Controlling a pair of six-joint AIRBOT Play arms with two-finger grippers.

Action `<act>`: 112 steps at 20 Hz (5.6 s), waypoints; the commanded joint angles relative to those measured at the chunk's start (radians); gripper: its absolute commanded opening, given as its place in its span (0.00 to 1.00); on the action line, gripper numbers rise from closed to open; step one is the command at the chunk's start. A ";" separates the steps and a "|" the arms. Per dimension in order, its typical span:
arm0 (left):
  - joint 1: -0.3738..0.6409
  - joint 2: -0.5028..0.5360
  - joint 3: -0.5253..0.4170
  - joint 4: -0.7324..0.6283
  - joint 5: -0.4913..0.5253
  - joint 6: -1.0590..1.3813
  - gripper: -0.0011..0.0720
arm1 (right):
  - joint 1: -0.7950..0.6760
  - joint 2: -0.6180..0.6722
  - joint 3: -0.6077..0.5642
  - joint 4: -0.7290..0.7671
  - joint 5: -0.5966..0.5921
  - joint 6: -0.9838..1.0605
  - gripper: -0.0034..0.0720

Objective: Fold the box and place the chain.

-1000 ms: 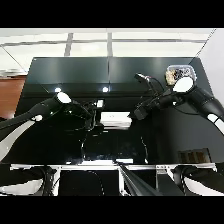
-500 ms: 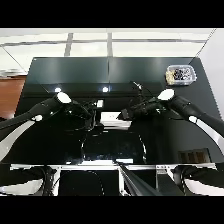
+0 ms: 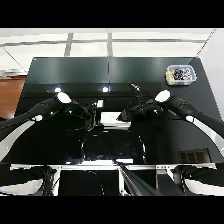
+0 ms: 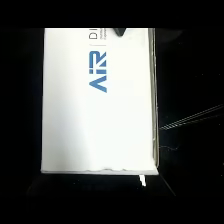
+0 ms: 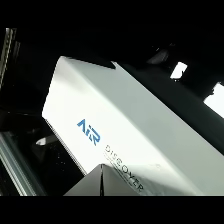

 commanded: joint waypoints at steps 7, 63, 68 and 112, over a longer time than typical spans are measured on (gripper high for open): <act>0.000 0.005 0.011 -0.002 -0.007 -0.014 0.61 | -0.219 0.265 0.080 -0.122 0.248 -0.061 0.07; -0.186 -0.110 0.305 0.062 -0.105 -0.209 0.98 | -0.458 0.409 0.012 -0.286 0.284 0.034 0.07; -0.198 -0.121 0.305 0.151 -0.046 -0.208 0.98 | -0.457 0.409 0.012 -0.286 0.283 0.034 0.07; 0.748 -0.502 1.307 0.598 -0.252 -1.471 0.99 | -0.457 0.408 0.012 -0.166 0.179 0.138 0.07</act>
